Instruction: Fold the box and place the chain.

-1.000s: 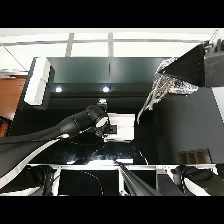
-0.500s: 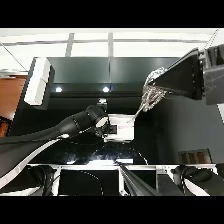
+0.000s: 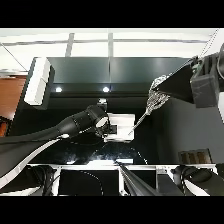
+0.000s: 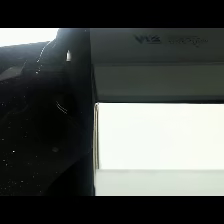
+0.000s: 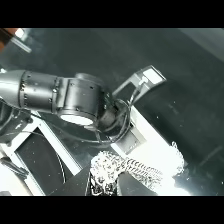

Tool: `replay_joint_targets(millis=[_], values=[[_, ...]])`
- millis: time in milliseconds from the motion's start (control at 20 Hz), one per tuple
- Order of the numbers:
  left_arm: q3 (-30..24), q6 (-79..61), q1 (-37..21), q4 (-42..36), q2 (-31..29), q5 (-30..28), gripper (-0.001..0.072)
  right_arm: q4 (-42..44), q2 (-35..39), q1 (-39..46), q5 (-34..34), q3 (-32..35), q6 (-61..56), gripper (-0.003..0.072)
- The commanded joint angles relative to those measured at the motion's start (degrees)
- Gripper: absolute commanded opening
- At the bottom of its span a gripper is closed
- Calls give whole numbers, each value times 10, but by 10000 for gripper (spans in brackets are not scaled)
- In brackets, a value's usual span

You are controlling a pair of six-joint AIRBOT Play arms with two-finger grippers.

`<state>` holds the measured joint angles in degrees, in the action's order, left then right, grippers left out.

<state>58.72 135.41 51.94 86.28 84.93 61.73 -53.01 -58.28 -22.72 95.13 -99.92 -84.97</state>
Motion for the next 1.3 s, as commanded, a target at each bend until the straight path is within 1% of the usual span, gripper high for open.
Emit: replay_joint_targets(millis=[0, 300, 450, 700, 850, 950, 1100, 1150, 1250], values=[[0, 0, 0, 0, 0, 0, 25, -3, 0, -16, -10, 9, -10, 6], [0, 0, 0, 0, 0, 0, 25, -2, 0, -61, -50, 78, -10, 6], [0, 0, 0, 0, 0, 0, 25, -2, 0, -61, -66, 80, -9, 6], [0, 0, 0, 0, 0, 0, 25, 7, 2, -61, -64, 79, -10, 6], [0, 0, 0, 0, 0, 0, 25, 11, 16, -49, -63, 79, -10, 6], [0, 0, 0, 0, 0, 0, 25, 38, 31, -30, -64, 79, -12, 6], [0, 0, 0, 0, 0, -1, 25, 139, 41, -12, -79, 79, -8, 6], [0, 0, 0, 0, 0, -1, 25, 157, 40, -14, -84, 79, -2, 6], [0, 0, 0, 0, 0, -1, 25, 132, 40, -16, -85, 80, 2, 6]])
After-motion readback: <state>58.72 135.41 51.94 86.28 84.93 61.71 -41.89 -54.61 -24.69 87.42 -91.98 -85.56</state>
